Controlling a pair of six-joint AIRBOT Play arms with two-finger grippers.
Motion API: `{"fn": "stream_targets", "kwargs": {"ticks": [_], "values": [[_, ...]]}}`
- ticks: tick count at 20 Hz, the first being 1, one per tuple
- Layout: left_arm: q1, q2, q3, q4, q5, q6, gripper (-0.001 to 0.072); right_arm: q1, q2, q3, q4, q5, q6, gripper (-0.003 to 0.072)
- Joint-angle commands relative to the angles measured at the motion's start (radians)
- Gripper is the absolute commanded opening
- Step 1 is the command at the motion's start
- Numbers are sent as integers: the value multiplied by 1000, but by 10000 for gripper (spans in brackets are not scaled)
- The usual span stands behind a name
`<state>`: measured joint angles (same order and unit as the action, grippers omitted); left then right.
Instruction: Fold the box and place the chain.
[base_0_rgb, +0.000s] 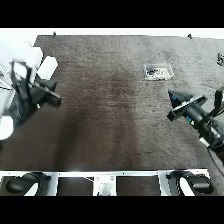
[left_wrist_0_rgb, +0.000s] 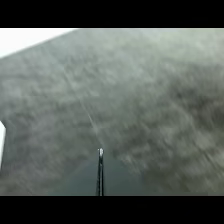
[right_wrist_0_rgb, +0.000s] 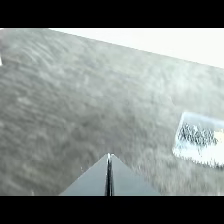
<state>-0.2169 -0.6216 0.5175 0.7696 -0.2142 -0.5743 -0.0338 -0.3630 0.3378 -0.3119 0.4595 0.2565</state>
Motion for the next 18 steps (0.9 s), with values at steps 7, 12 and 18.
{"fn": "stream_targets", "kwargs": {"ticks": [7, 12, 18], "values": [[-154, 77, -315, -8, 247, -72, 20, 0, 147, -246, -6, -75, 2, 15], [-154, 77, -314, -8, 229, -72, 20, 0, 147, -247, -6, -74, 2, 15], [-154, 77, -314, -8, 229, -72, 20, 0, 147, -247, -6, -75, 2, 15]]}}
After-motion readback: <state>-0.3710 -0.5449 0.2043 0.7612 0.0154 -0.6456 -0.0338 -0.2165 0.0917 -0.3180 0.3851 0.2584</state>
